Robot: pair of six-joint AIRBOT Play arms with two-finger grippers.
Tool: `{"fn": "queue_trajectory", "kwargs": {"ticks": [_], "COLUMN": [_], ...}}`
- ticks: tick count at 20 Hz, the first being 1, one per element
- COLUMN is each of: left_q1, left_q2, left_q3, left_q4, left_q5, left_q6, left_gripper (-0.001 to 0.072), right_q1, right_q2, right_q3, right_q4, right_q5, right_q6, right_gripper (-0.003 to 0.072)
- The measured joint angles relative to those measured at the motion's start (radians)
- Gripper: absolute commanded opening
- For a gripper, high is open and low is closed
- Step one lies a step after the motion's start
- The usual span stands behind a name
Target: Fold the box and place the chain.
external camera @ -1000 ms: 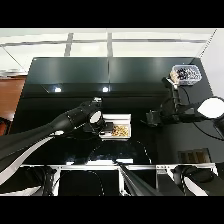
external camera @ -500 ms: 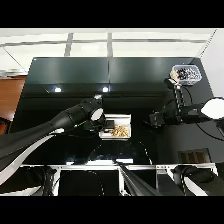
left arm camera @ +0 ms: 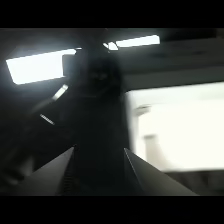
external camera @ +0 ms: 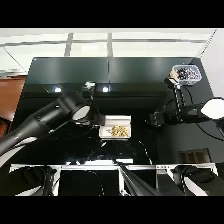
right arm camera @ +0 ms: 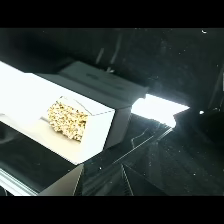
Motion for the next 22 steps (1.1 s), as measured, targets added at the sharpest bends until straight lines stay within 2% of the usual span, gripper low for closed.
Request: {"fn": "queue_trajectory", "kwargs": {"ticks": [4,8,12,16,17,19,22], "left_q1": [0.06,0.222,0.452,0.626,0.647,0.674,0.692], "left_q2": [0.17,0.337,0.409,0.428,0.429,0.428,0.42], "left_q3": [-0.139,-0.344,-0.491,-0.543,-0.549,-0.556,-0.561], "left_q4": [0.057,0.042,-0.156,-0.376,-0.418,-0.512,-0.645], "left_q5": [-0.063,-0.076,-0.002,0.124,0.153,0.207,0.267], "left_q6": [0.012,0.039,0.267,0.61,0.701,0.919,1.208], "left_gripper": [0.038,0.0379,0.038,0.038,0.0431,0.0713,0.0712], "right_q1": [0.0,0.0,0.0,0.0,0.0,0.0,0.0], "right_q2": [0.0,0.0,0.0,0.0,0.0,0.0,0.0], "right_q3": [0.0,0.0,0.0,0.0,0.0,0.0,0.0], "right_q4": [-0.008,-0.01,-0.01,-0.011,-0.011,-0.011,-0.011], "right_q5": [-0.006,-0.007,-0.011,-0.01,-0.006,-0.002,-0.001], "right_q6": [0.0,-0.001,-0.001,0.009,0.016,0.023,0.034], "right_gripper": [0.0293,0.0293,0.0293,0.0293,0.0293,0.0293,0.0293]}}
